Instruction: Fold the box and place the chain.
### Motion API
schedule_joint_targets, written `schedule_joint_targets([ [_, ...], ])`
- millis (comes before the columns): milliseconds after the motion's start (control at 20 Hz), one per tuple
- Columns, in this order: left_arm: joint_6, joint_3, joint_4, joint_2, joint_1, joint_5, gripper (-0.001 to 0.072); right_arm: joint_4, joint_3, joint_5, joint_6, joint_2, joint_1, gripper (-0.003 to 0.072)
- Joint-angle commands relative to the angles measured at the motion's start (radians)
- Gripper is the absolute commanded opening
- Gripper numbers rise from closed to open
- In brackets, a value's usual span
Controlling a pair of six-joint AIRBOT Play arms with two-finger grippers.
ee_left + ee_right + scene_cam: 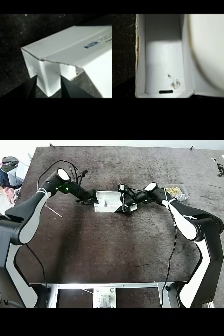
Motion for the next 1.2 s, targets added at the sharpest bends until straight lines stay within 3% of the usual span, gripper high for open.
schedule_joint_targets([
  [0,-0.094,0.004,0.077,0.000,-0.029,0.032,0.0312,0.000,0.001,0.000,0.000,0.000,0.000,0.0514],
  [100,-0.149,0.008,0.120,0.000,-0.050,0.043,0.0312,0.000,0.001,0.000,0.000,0.000,0.000,0.0514],
  [550,-0.485,0.112,0.575,-0.003,-0.209,0.013,0.0303,0.000,0.001,0.000,0.000,0.000,0.000,0.0514],
  [800,-0.556,0.115,0.610,-0.016,-0.240,0.034,0.0303,0.000,0.001,0.000,0.000,0.000,0.000,0.0514],
  [1150,-0.639,0.207,0.730,-0.074,-0.245,-0.058,0.0300,0.000,0.001,0.000,0.000,0.000,0.000,0.0514],
])
